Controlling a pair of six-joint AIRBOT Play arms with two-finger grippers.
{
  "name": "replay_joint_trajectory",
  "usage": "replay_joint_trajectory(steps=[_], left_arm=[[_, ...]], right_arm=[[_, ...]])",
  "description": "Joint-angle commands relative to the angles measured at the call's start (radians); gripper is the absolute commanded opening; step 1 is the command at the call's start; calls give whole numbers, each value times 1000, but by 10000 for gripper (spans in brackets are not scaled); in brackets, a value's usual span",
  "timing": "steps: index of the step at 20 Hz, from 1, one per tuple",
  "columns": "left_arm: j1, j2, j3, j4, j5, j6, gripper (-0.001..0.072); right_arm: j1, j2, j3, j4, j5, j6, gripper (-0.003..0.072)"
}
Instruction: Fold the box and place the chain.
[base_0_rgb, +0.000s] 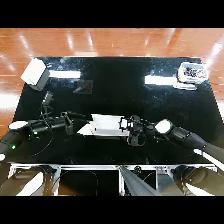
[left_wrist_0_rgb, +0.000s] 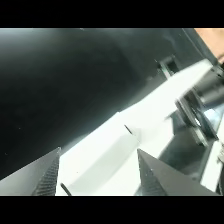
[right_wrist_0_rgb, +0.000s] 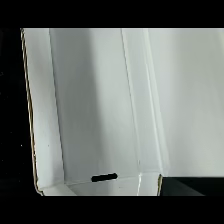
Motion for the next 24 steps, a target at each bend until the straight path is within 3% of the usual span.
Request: replay_joint_trajectory(steps=[1, 11, 13, 16, 24], left_arm=[[0, -66, 21, 41, -60, 8, 563], [-43, -375, 234, 65, -176, 163, 548], [-42, -406, 247, 67, -204, 193, 535], [-51, -432, 251, 51, -211, 240, 444], [-122, -446, 255, -22, -207, 274, 444]], right_arm=[[1, -1, 0, 0, 0, 0, 636], [1, -1, 0, 5, -4, 1, 636], [1, -1, 0, 8, -14, 6, 636], [1, -1, 0, 8, -15, 8, 635], [1, -1, 0, 3, -10, 7, 636]])
